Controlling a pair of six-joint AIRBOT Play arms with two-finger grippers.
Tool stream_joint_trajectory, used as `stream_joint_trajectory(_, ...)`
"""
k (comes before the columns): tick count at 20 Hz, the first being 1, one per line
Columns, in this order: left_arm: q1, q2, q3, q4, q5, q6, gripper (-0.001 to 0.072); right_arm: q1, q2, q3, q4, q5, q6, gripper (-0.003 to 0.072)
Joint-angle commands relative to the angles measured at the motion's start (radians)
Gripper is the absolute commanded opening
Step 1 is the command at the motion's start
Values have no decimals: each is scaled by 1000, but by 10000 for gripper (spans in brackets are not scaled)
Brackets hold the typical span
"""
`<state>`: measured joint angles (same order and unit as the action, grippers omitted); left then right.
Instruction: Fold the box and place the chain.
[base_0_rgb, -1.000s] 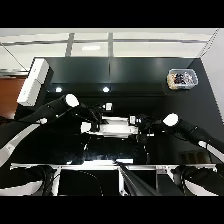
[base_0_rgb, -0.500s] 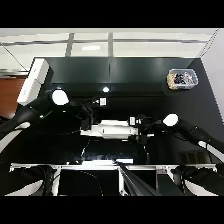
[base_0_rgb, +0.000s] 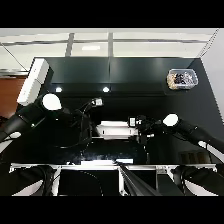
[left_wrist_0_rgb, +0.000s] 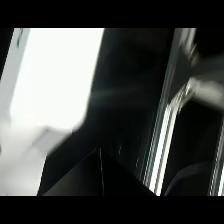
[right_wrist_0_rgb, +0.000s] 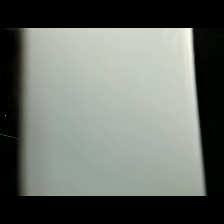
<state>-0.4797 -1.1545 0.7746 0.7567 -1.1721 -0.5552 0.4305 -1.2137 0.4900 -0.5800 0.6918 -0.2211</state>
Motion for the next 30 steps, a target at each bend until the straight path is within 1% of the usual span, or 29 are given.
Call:
stream_joint_trajectory(1, 2, -12, -90, -388, 301, 87, 25, 1, -1, 0, 1, 0, 0, 468)
stream_joint_trajectory(2, 1, -12, -98, -435, 395, 116, 25, 1, -1, 0, 1, 0, 0, 469)
stream_joint_trajectory(3, 1, -12, -99, -444, 489, 118, 25, 1, -1, 0, 1, 0, 0, 468)
stream_joint_trajectory(4, 1, -13, -99, -428, 559, 120, 25, 1, -1, 0, 1, 0, 0, 468)
stream_joint_trajectory(5, 0, -20, -99, -377, 603, 120, 25, 1, -1, 0, 1, 0, 0, 468)
stream_joint_trajectory(6, -2, -33, -99, -316, 609, 118, 25, 1, -1, 0, 1, 0, 0, 469)
stream_joint_trajectory(8, -19, -79, -96, -176, 562, 85, 25, 1, -1, 0, 1, 0, 0, 469)
stream_joint_trajectory(10, -47, -126, -85, -50, 531, 2, 25, 1, -1, 0, 1, -1, 0, 468)
stream_joint_trajectory(12, -82, -160, -69, 14, 529, -25, 25, 1, -1, 0, 1, -1, 0, 469)
stream_joint_trajectory(14, -105, -164, -44, 61, 534, -24, 25, 1, -1, 0, 1, -1, 0, 468)
stream_joint_trajectory(17, -81, -132, 16, 162, 527, -35, 25, 1, -1, 0, 1, -3, 0, 469)
stream_joint_trajectory(20, 12, -47, 49, 310, 445, -108, 25, 1, -1, 0, 2, -4, 0, 468)
stream_joint_trajectory(22, 100, 25, 47, 362, 357, -133, 25, 1, -1, 0, 2, -4, 0, 468)
stream_joint_trajectory(24, 192, 80, 18, 351, 275, -118, 26, 1, -1, 0, 2, -4, 0, 468)
stream_joint_trajectory(25, 222, 91, -9, 334, 208, -43, 27, 1, -1, 0, 2, -4, 0, 468)
stream_joint_trajectory(26, 234, 90, -40, 312, 101, 102, 30, 1, -1, 0, 2, -4, 0, 468)
stream_joint_trajectory(27, 227, 91, -78, 279, 37, 229, 110, 1, -1, 0, 2, -4, 0, 468)
stream_joint_trajectory(28, 214, 91, -123, 222, 58, 318, 418, 1, -1, 0, 2, -4, 0, 469)
stream_joint_trajectory(29, 192, 91, -169, 157, 137, 341, 706, 1, -1, 0, 3, -4, 0, 468)
stream_joint_trajectory(30, 167, 91, -203, 132, 221, 361, 707, 1, -1, 0, 2, -4, 0, 469)
